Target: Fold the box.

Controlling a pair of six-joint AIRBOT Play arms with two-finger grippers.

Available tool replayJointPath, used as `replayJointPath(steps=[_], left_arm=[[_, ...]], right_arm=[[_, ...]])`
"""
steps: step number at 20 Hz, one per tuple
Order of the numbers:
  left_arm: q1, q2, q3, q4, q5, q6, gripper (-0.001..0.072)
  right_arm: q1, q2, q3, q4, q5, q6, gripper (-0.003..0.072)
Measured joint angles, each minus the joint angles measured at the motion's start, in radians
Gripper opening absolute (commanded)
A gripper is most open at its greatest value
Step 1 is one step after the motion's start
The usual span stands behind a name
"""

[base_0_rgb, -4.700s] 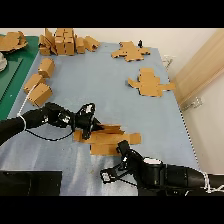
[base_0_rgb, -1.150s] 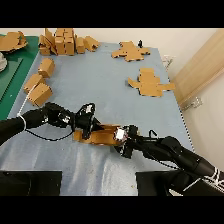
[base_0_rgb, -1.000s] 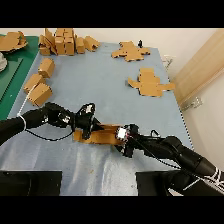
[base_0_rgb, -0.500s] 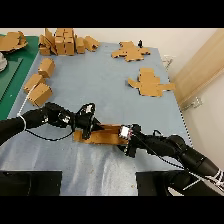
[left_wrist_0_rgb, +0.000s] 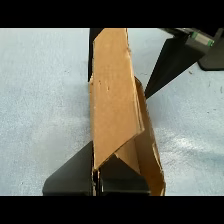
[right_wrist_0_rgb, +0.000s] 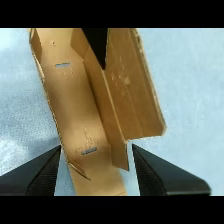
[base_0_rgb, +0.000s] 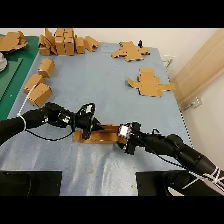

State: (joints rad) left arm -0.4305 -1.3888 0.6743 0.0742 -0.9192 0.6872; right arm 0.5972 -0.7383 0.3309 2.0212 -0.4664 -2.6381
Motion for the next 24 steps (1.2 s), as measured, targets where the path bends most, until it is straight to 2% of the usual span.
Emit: replayJointPath(steps=[3, 7, 12, 16, 24], left_arm=[[0.000, 0.000, 0.000, 0.000, 0.000, 0.000, 0.0013], [0.000, 0.000, 0.000, 0.000, 0.000, 0.000, 0.0014], [0.000, 0.000, 0.000, 0.000, 0.000, 0.000, 0.0014], [0.000, 0.000, 0.000, 0.000, 0.000, 0.000, 0.0013], [0.000, 0.000, 0.000, 0.000, 0.000, 0.000, 0.0014]], right_arm=[[-0.031, -0.029, 0.021, 0.040, -0.017, -0.065, 0.0717], [-0.137, -0.113, 0.090, 0.176, -0.167, -0.257, 0.0717], [-0.192, -0.247, 0.175, 0.226, -0.290, -0.346, 0.0716], [-0.201, -0.296, 0.200, 0.233, -0.298, -0.364, 0.0712], [-0.204, -0.312, 0.210, 0.230, -0.282, -0.363, 0.0711]])
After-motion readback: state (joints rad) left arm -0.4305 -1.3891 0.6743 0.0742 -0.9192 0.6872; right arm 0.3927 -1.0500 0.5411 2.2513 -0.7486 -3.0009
